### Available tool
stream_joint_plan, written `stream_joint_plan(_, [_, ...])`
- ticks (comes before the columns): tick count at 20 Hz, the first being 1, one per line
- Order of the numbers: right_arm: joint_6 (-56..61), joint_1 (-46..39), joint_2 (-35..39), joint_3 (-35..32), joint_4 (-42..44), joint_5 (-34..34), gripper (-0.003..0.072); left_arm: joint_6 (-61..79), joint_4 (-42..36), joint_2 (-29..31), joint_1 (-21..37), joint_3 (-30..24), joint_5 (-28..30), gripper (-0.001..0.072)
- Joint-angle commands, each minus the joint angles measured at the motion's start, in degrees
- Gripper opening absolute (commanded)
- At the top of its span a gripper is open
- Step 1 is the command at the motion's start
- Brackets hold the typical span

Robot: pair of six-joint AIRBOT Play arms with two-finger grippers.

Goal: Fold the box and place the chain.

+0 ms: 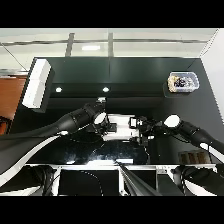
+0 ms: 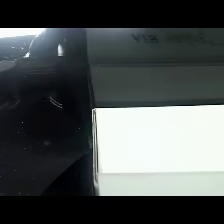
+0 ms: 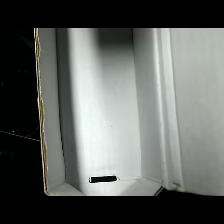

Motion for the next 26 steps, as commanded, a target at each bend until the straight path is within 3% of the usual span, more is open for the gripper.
stream_joint_plan(1, [-0.15, 0.02, -0.02, -0.02, -0.02, -0.07, 0.0193, 0.04, -0.22, -0.92, -0.13, 1.07, -0.22, 0.0043])
stream_joint_plan(2, [-0.15, 0.02, -0.02, -0.02, -0.02, -0.04, 0.0193, 0.07, -0.57, -0.90, -0.11, 1.07, -0.24, 0.0050])
stream_joint_plan(3, [-0.15, 0.02, -0.02, -0.02, -0.02, -0.04, 0.0193, 0.07, -1.11, -0.90, -0.02, 1.07, -0.20, 0.0185])
stream_joint_plan(4, [-0.15, 0.02, -0.02, -0.02, -0.04, -0.07, 0.0193, 0.04, -1.29, -0.90, -0.02, 1.07, -0.24, 0.0374])
stream_joint_plan(13, [-0.15, 0.02, -0.02, -0.02, -0.04, -0.04, 0.0193, 0.04, -0.59, -0.85, 0.02, 1.79, -1.01, 0.0393])
stream_joint_plan(14, [-0.15, 0.02, -0.02, -0.02, -0.02, -0.04, 0.0193, -0.09, -0.22, -0.85, 0.00, 1.95, -1.18, 0.0368])
stream_joint_plan(16, [-0.15, 0.02, -0.02, -0.02, -0.02, -0.04, 0.0193, -0.02, -0.20, -0.85, 0.00, 2.01, -1.46, 0.0096])
stream_joint_plan(17, [-0.15, 0.02, -0.02, -0.02, -0.04, -0.04, 0.0193, -0.04, -0.22, -0.85, -0.02, 2.01, -1.42, 0.0029])
stream_joint_plan(22, [-0.09, 0.02, -0.02, -0.02, -0.07, 0.00, 0.0195, 1.40, -0.20, -0.85, -0.02, 2.03, -1.22, 0.0029])
stream_joint_plan(23, [1.60, 0.02, 0.00, -0.02, -0.04, 0.00, 0.0322, 1.73, -0.11, -0.85, 0.04, 2.03, -1.60, 0.0029])
stream_joint_plan(24, [4.42, 0.02, 0.20, 0.02, 0.02, 0.00, 0.0647, 1.70, -0.09, -0.85, 0.04, 2.03, -1.88, 0.0029])
stream_joint_plan(25, [6.19, 0.02, 0.70, 0.15, -0.26, 0.13, 0.0699, 1.68, -0.11, -0.85, 0.04, 2.05, -1.75, 0.0029])
stream_joint_plan(26, [7.58, -0.15, 1.68, 0.24, -1.46, 0.22, 0.0699, 1.68, -0.17, -0.85, 0.11, 2.05, -1.31, 0.0029])
